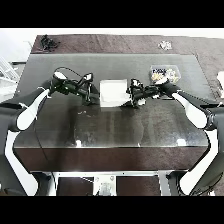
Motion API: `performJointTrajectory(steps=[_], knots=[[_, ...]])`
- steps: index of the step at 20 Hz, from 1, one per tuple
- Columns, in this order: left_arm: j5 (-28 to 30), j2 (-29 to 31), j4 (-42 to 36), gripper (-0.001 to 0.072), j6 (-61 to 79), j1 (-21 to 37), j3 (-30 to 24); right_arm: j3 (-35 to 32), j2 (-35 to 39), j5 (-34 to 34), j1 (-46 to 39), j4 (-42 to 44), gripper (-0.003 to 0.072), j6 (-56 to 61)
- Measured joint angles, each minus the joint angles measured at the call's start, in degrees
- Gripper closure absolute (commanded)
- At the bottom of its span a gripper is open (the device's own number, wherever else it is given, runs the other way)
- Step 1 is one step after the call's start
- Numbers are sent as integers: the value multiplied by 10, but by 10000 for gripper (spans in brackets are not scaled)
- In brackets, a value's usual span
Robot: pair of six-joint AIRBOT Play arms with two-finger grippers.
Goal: Fold the box and place the chain.
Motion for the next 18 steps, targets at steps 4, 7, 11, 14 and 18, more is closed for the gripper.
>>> performJointTrajectory(steps=[4,7,11,14,18], knots=[[-2,-7,-14,-10,7,0,0,0,0,0,0,0,108,0],[-4,-11,-22,-11,9,0,0,0,0,0,0,0,108,0],[-12,-12,-26,-11,10,0,0,0,0,0,0,0,107,0],[-18,-13,-26,-11,10,0,0,0,0,0,0,0,108,0],[-19,-13,-24,-11,10,0,0,0,0,0,0,0,108,0]])
